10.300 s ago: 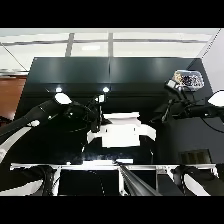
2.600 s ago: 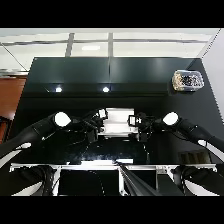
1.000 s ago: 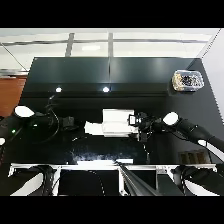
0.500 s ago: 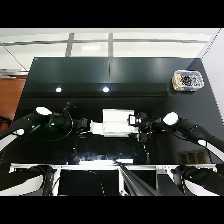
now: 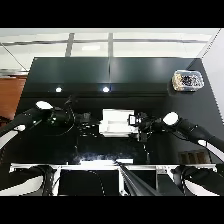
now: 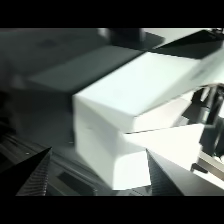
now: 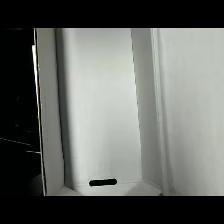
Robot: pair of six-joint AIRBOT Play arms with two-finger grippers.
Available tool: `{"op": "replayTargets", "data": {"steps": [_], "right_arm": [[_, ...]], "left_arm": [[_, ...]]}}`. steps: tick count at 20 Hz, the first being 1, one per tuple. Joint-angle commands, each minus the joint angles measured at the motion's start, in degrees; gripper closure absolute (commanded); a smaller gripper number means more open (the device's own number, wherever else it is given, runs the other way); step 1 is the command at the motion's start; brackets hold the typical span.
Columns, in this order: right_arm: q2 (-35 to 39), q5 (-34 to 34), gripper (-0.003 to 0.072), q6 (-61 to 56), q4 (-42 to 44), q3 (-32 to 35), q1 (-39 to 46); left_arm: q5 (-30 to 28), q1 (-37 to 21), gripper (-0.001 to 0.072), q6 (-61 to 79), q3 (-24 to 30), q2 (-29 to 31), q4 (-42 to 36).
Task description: Fold the box and place the chain.
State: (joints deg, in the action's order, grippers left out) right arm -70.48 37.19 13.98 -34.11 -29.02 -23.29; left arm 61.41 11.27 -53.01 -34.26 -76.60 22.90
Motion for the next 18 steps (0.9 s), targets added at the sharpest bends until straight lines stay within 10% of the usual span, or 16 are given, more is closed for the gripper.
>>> {"op": "replayTargets", "data": {"steps": [1, 7, 18], "right_arm": [[0.0, 0.0, 0.0255, 0.0, 0.0, 0.0, 0.0], [0.0, 0.0, 0.0255, 0.0, 0.0, 0.0, 0.0], [0.0, 0.0, 0.0255, 0.0, 0.0, 0.0, 0.0]], "left_arm": [[-0.4, 3.4, 0.0, 0.2, -0.7, 0.0, -0.8], [-4.8, 8.7, 0.0023, -3.7, -1.5, 0.0, -0.4], [-8.7, 19.6, 0.0024, -28.3, -13.9, 0.0, 23.6]]}}
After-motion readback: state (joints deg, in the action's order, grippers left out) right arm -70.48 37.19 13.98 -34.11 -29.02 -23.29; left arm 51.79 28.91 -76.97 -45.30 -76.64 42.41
